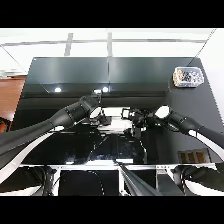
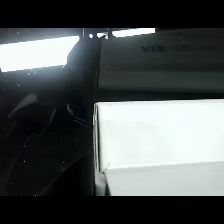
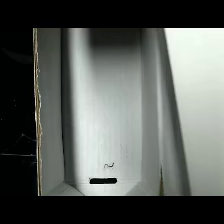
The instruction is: Fold the box and place the chain.
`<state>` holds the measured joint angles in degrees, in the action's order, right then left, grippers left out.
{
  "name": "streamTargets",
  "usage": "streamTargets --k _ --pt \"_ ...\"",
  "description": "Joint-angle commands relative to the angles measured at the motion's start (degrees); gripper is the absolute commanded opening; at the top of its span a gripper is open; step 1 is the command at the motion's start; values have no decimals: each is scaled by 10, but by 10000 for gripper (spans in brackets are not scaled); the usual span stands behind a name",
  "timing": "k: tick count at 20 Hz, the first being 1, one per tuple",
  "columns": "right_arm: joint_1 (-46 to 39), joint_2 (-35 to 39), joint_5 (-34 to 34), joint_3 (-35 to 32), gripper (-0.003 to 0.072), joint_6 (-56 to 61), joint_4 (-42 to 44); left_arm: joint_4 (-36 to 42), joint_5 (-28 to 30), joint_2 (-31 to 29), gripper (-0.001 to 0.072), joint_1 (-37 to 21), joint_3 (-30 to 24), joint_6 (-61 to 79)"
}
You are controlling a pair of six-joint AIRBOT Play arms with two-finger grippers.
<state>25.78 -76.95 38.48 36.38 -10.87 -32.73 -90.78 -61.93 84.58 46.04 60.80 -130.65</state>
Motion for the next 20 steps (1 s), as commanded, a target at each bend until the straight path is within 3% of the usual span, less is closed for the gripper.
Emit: streamTargets --k 1,4,5,7,8,20 --pt "0 0 1 0 15 -3 -1 0 4 0 28 0 0 2" --pt "0 0 1 0 15 -3 -1 3 3 0 30 0 0 2" --pt "0 0 1 0 15 -3 -1 5 3 0 65 0 0 2" --pt "0 0 1 0 15 -3 -1 4 2 0 431 0 0 2" --pt "0 0 1 0 15 -3 -1 4 2 0 530 0 0 2" --pt "0 0 1 0 16 -3 -1 -16 -33 0 529 0 20 17"
